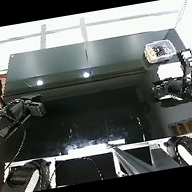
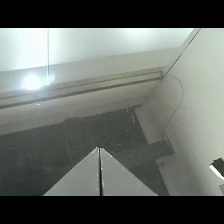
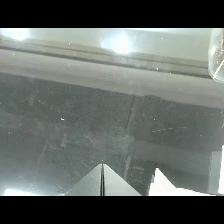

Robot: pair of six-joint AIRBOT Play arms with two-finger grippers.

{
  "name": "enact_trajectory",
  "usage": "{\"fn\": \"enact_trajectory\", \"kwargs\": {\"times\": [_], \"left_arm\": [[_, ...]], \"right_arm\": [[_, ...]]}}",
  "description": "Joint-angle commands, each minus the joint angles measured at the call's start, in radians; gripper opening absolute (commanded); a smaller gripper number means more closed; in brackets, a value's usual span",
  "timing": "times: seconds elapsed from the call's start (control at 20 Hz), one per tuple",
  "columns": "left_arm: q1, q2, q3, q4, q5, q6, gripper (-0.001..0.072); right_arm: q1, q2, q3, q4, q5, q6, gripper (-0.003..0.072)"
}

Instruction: Fold the box and place the chain.

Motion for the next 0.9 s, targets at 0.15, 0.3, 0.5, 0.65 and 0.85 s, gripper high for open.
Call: {"fn": "enact_trajectory", "kwargs": {"times": [0.15,0.3,0.5,0.65,0.85], "left_arm": [[0.0,0.0,0.0,0.0,0.0,0.0,0.0027],[0.0,0.0,0.0,0.0,0.0,0.0,0.0027],[0.0,0.0,0.0,-0.001,0.006,0.0,0.0027],[0.0,0.0,0.0,0.001,0.015,0.0,0.0028],[0.0,-0.023,-0.01,-0.1,0.175,0.0,0.0028]], "right_arm": [[0.001,0.001,-0.001,0.0,0.0,0.0,0.0014],[0.001,0.001,-0.001,0.0,0.0,0.0,0.0015],[0.001,0.001,0.0,0.0,0.0,0.0,0.0014],[0.001,0.001,-0.001,0.0,0.0,0.0,0.0015],[0.001,0.001,0.0,0.046,-0.039,0.0,0.0014]]}}
